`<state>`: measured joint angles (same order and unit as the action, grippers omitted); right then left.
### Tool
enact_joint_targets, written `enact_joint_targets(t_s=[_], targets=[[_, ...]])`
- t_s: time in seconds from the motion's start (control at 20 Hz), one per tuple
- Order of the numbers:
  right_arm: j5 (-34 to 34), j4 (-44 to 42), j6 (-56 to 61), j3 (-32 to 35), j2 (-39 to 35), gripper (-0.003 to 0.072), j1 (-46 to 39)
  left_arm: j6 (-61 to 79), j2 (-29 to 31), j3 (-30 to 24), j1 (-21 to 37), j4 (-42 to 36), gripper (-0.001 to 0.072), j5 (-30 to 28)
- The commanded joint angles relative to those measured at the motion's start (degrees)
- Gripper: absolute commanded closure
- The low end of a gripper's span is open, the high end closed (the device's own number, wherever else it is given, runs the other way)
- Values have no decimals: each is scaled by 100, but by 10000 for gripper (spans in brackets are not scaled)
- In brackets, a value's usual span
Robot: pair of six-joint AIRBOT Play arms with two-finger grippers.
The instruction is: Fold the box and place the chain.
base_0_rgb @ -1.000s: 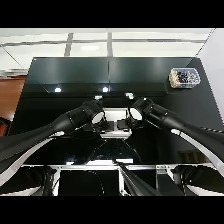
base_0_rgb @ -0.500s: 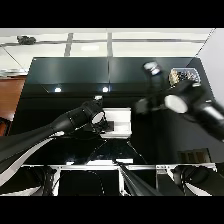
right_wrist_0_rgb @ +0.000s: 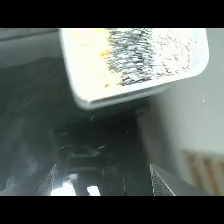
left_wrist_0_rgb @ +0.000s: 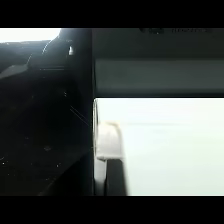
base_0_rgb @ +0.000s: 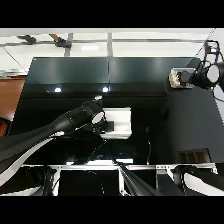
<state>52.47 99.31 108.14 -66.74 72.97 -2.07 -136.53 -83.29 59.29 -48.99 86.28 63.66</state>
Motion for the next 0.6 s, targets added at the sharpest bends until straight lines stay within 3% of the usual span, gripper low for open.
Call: enact_joint_targets(t_s=[0.0,0.1,0.25,0.35,0.55], targets=[[-94,-1075,-17,-970,1226,-9,-796,0,-4,2,0,4,680,7],[328,-1709,214,-1958,2037,-9,-927,0,-4,2,0,4,680,7],[986,-2444,1965,-2977,2892,-9,-1193,0,-4,2,0,2,680,4],[903,-3167,2006,-3200,3167,-9,-1294,0,-4,2,0,2,680,7],[831,-3215,2138,-3217,3421,-9,-1285,0,-4,2,0,0,680,33]])
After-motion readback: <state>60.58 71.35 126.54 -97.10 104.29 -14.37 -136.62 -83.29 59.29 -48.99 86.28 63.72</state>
